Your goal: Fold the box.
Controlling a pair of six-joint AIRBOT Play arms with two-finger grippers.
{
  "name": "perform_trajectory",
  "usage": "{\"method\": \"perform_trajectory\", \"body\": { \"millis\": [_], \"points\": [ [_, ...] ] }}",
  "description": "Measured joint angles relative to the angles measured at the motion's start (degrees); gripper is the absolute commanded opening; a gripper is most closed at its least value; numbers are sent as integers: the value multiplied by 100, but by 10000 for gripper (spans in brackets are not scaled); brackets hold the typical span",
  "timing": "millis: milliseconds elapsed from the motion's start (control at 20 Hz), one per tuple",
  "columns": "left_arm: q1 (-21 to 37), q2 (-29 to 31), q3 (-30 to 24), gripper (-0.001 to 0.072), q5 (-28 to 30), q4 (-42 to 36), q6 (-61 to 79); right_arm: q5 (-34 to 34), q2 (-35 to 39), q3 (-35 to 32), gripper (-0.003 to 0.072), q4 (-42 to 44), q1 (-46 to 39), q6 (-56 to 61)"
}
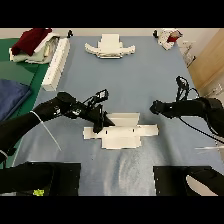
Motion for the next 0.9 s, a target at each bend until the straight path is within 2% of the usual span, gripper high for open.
{"method": "perform_trajectory", "body": {
  "millis": [200,500,900],
  "points": [
    [-76,-138,11,13,98,-26,35,-2,-24,0,528,59,0,-2],
    [173,-186,20,13,219,-2,48,-2,-31,0,527,96,0,-2],
    [-17,-190,7,13,258,-46,66,-2,-31,0,528,111,0,-2]
  ]
}}
